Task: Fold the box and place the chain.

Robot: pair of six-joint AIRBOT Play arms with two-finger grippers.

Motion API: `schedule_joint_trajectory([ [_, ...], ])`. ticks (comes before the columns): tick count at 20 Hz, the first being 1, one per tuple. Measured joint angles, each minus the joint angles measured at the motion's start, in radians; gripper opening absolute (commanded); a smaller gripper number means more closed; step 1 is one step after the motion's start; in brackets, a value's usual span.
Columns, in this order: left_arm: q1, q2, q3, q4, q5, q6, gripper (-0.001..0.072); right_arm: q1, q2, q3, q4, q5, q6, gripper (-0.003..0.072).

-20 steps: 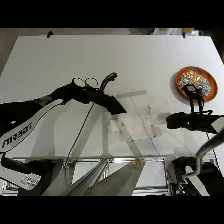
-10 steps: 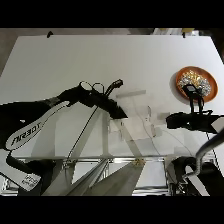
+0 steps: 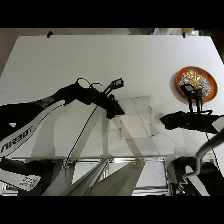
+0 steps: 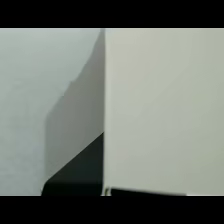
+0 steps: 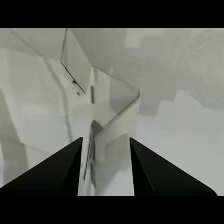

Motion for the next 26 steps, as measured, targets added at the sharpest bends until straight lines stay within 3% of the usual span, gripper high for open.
schedule_joint_trajectory([
  [6, -0.013, 0.164, -0.021, 0.161, -0.006, -0.057, -0.0004, 0.000, 0.011, 0.144, 0.042, 0.089, -0.017, 0.0344],
  [9, -0.016, 0.271, -0.087, 0.210, -0.008, -0.083, -0.0002, 0.000, 0.040, 0.209, 0.047, 0.139, -0.020, 0.0342],
  [12, -0.019, 0.315, -0.164, 0.228, 0.058, -0.078, -0.0001, 0.000, 0.068, 0.233, 0.047, 0.163, -0.021, 0.0339],
  [17, -0.022, 0.253, -0.232, 0.180, 0.153, -0.005, -0.0001, 0.000, 0.084, 0.246, 0.046, 0.194, -0.023, 0.0338],
  [21, -0.023, 0.179, -0.245, 0.063, 0.176, 0.138, 0.0004, 0.000, 0.087, 0.248, 0.042, 0.206, -0.039, 0.0338],
  [26, -0.023, 0.133, -0.248, 0.024, 0.186, 0.256, 0.0005, 0.000, 0.087, 0.248, 0.002, 0.211, -0.046, 0.0338],
])
